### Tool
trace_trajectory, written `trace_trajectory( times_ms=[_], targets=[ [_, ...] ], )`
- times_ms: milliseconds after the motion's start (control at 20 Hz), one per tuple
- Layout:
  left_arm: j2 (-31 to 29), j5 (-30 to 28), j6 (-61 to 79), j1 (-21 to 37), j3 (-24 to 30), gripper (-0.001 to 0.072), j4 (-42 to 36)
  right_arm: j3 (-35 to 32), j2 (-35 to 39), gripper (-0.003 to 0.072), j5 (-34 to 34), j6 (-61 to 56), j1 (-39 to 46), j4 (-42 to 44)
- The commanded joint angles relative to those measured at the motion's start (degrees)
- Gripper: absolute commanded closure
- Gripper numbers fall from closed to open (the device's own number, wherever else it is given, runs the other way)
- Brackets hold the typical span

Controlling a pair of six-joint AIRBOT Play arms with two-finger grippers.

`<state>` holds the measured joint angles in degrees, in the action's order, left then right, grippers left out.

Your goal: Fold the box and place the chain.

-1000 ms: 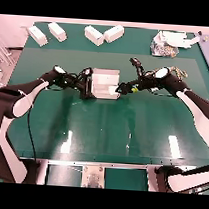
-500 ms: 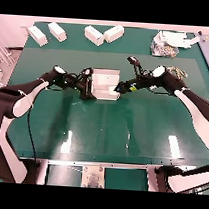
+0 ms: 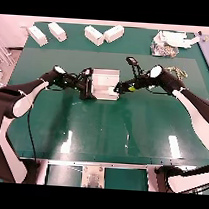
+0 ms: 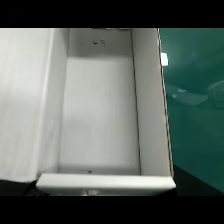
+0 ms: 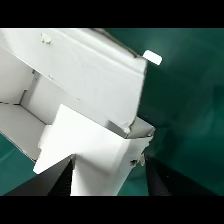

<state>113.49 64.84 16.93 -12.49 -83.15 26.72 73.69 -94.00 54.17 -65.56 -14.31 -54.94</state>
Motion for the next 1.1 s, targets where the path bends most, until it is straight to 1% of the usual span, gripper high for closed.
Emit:
trace_trajectory(
  times_ms=[0, 250, 900, 1050],
  targets=[
    [0.0, 0.2, 0.0, 0.0, 0.0, 0.0141, 0.0, 1.7, 0.1, 0.0162, -0.1, -3.1, 0.0, -2.8],
    [0.0, 0.2, 0.0, 0.0, 0.0, 0.0141, 0.0, 2.3, 0.7, 0.0162, 4.8, -3.0, 0.6, -2.7],
    [0.0, 0.2, 0.0, 0.0, 0.0, 0.0141, 0.0, 2.3, 0.3, 0.0162, 3.9, -8.2, -1.8, -2.3],
    [0.0, 0.2, 0.0, 0.0, 0.0, 0.0141, 0.0, 2.3, 0.3, 0.0163, 3.3, -11.7, -2.1, -3.7]
  ],
)
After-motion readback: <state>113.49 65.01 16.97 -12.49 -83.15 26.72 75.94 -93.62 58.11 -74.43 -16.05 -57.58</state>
